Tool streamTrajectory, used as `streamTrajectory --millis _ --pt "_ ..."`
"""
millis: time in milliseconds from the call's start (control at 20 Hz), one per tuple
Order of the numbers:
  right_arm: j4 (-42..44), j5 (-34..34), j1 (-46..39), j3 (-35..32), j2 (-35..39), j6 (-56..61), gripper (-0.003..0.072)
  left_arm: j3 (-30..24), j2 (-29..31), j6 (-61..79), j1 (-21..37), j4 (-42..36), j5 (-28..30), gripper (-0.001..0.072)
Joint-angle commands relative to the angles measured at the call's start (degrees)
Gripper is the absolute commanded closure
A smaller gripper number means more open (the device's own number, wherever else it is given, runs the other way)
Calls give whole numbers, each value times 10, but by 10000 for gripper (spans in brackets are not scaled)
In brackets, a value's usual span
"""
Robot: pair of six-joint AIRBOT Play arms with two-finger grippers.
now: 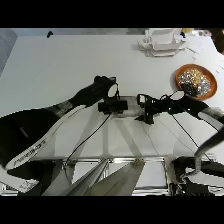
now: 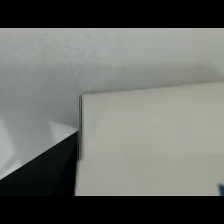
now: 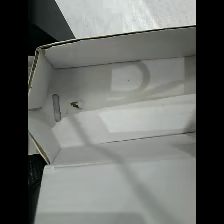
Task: Fold the box and place the chain.
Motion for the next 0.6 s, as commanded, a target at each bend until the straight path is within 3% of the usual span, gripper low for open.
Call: streamTrajectory --millis 0,50,250,350,450,500,550 --pt "0 0 0 0 0 0 371 2 -10 -11 -7 10 -26 357" --pt "0 0 0 0 0 0 371 2 -10 -11 -7 15 -29 389" --pt "1 1 0 0 0 0 371 2 -9 -11 -7 25 -46 401" --pt "2 0 0 0 0 0 371 2 -7 -11 -7 23 -46 541" --pt "1 0 0 0 0 0 371 2 -4 -11 -5 23 -46 615" --pt "1 1 0 0 0 0 371 2 -2 -11 -3 23 -46 699" --pt "1 0 0 0 0 0 371 2 0 -11 -2 23 -46 705"
